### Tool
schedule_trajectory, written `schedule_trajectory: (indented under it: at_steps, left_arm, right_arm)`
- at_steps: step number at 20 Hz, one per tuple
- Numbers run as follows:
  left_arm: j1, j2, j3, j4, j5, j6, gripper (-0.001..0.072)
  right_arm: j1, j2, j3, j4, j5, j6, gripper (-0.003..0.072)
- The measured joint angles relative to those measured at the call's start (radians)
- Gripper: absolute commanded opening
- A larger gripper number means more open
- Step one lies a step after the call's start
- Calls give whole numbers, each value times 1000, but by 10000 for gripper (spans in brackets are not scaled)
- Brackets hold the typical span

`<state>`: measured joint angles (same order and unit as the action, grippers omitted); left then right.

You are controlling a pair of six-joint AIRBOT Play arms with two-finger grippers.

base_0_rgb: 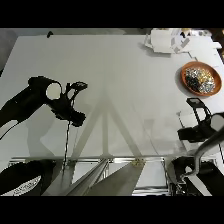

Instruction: Fold the box and place the chain.

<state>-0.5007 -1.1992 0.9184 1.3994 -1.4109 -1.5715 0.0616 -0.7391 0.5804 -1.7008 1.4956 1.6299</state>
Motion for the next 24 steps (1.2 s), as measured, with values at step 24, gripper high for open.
schedule_trajectory:
  at_steps: [24]
  left_arm:
    - [0, 0, 0, 0, 0, 0, 574]
  right_arm:
    - [-1009, -742, 524, -76, -198, -724, 365]
